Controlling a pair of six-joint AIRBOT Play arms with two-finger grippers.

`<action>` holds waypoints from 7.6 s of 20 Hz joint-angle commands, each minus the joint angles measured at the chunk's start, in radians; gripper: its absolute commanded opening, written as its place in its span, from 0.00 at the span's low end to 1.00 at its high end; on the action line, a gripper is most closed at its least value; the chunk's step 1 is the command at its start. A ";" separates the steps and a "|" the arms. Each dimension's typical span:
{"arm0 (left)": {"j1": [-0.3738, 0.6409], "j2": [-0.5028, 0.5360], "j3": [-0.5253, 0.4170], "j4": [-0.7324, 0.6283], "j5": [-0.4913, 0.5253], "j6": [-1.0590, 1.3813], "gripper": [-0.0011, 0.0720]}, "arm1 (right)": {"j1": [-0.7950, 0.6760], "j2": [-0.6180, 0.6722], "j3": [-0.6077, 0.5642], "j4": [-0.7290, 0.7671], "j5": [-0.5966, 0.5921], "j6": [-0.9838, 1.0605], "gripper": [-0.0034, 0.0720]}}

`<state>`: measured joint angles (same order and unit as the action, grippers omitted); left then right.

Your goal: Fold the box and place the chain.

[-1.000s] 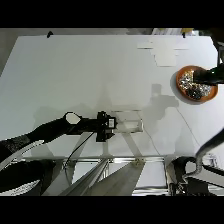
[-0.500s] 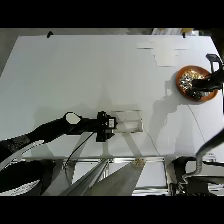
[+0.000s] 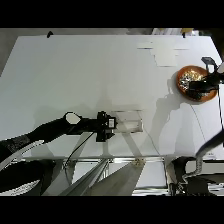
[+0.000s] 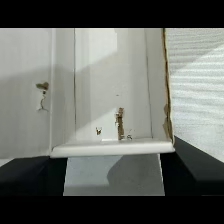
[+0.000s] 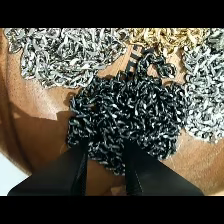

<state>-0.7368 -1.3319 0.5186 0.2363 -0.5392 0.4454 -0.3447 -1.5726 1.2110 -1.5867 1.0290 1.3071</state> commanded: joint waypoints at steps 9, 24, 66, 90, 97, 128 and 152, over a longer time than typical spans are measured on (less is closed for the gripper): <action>0.000 0.000 0.000 0.000 0.000 0.000 0.22 | 0.000 -0.021 0.000 -0.003 -0.028 -0.007 0.24; 0.000 0.000 0.000 0.000 0.000 0.000 0.22 | 0.000 0.189 0.000 -0.002 0.060 -0.007 0.07; 0.000 0.000 0.000 0.000 0.000 0.000 0.22 | 0.907 0.800 -0.411 0.570 -0.006 -0.105 0.07; 0.000 0.000 0.000 0.000 0.000 0.000 0.22 | 0.871 0.664 -0.546 0.477 0.005 -0.219 0.31; 0.000 0.000 0.000 0.000 0.000 0.000 0.22 | 0.617 0.776 -0.619 0.436 0.210 -0.596 0.25; 0.000 0.000 0.000 0.000 0.000 0.000 0.22 | 0.582 0.658 -0.921 0.776 -0.180 -1.436 0.07; 0.000 0.000 0.000 0.000 0.000 0.000 0.22 | 0.730 0.711 -0.256 0.841 0.255 -0.747 0.06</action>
<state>-0.7368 -1.3319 0.5186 0.2363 -0.5392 0.4454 0.3134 -0.8593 0.9424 -0.8024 1.3212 0.5514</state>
